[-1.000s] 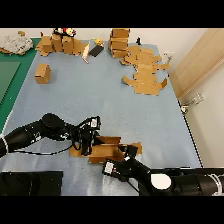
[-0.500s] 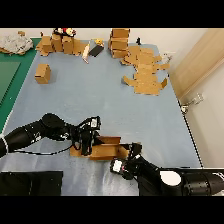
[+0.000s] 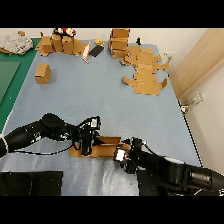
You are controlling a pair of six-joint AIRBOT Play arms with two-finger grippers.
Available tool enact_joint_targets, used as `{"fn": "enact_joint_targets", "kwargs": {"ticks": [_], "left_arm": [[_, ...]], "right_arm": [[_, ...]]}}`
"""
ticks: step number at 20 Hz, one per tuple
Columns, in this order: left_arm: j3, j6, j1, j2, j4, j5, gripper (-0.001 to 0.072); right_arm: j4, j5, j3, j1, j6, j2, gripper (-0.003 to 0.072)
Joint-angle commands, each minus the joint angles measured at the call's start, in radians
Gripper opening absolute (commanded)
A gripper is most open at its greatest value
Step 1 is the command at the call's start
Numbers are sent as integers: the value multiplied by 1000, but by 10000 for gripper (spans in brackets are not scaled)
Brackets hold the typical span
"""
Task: Fold the box.
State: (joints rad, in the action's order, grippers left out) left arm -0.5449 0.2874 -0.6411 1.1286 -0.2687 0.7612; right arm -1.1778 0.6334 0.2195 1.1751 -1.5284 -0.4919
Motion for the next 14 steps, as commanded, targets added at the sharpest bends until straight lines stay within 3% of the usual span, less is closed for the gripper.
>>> {"fn": "enact_joint_targets", "kwargs": {"ticks": [1,3,6,9,14], "left_arm": [[0,0,0,0,0,0,12],[0,0,0,0,0,0,12],[0,0,0,0,0,0,12],[-1,0,0,0,0,0,12],[0,0,0,0,0,0,12]], "right_arm": [[-510,-76,0,-231,-622,6,720],[-756,-69,3,-374,-925,-9,720],[-972,23,40,-519,-1217,-99,720],[-1054,110,109,-588,-1370,-240,720],[-1093,175,164,-618,-1446,-412,720]]}}
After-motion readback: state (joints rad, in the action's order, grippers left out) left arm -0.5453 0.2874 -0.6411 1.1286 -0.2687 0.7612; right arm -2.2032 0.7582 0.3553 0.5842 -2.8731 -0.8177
